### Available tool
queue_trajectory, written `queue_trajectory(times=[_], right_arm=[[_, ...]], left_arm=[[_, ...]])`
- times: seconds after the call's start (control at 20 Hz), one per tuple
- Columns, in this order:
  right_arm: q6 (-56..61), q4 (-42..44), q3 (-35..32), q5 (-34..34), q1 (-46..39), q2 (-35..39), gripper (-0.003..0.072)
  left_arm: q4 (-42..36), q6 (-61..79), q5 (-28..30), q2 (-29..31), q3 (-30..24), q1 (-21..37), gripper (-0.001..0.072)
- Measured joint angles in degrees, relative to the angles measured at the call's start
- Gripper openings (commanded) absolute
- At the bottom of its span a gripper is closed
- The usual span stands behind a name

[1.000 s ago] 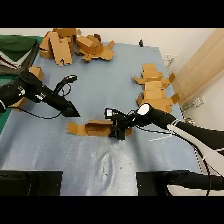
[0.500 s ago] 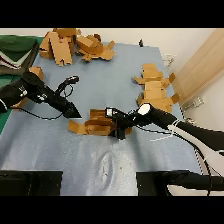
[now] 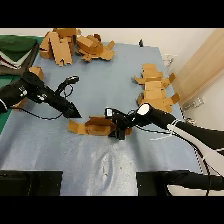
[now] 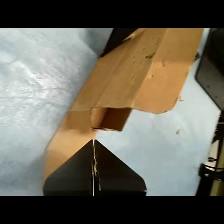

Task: Fold the box.

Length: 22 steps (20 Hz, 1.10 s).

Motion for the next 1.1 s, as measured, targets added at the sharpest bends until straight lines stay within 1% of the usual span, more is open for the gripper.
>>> queue_trajectory(times=[0.2, 0.25, 0.3, 0.7, 0.9, 1.0, 1.1], right_arm=[[0.0, -0.07, 0.02, -0.07, 0.42, -0.24, 0.0576], [0.0, -0.07, 0.02, -0.07, 0.48, -0.28, 0.0531], [0.0, -0.09, 0.04, -0.15, 0.52, -0.31, 0.0503], [0.0, -0.11, 0.02, 0.02, 0.59, -0.31, 0.0509], [0.0, -0.13, 0.02, 0.02, 0.59, -0.31, 0.0509], [0.0, -0.13, 0.04, 0.02, 0.59, -0.31, 0.0509], [0.0, -0.13, 0.02, 0.02, 0.59, -0.31, 0.0509]], left_arm=[[-1.31, -2.12, -3.08, 0.0, -0.04, -1.16, 0.0014], [-1.51, -2.54, -3.54, 0.0, -0.04, -1.29, 0.0013], [-1.66, -2.86, -3.8, 0.02, -0.04, -1.44, 0.0013], [-3.19, -4.04, -5.62, 0.0, -0.04, -2.21, 0.0013], [-0.96, -7.8, -7.23, 0.0, -0.17, -2.49, 0.0013], [-2.36, -9.84, -9.16, -0.2, -0.48, -4.09, 0.0013], [-5.4, -10.91, -9.4, -0.35, -0.66, -6.64, 0.0013]])
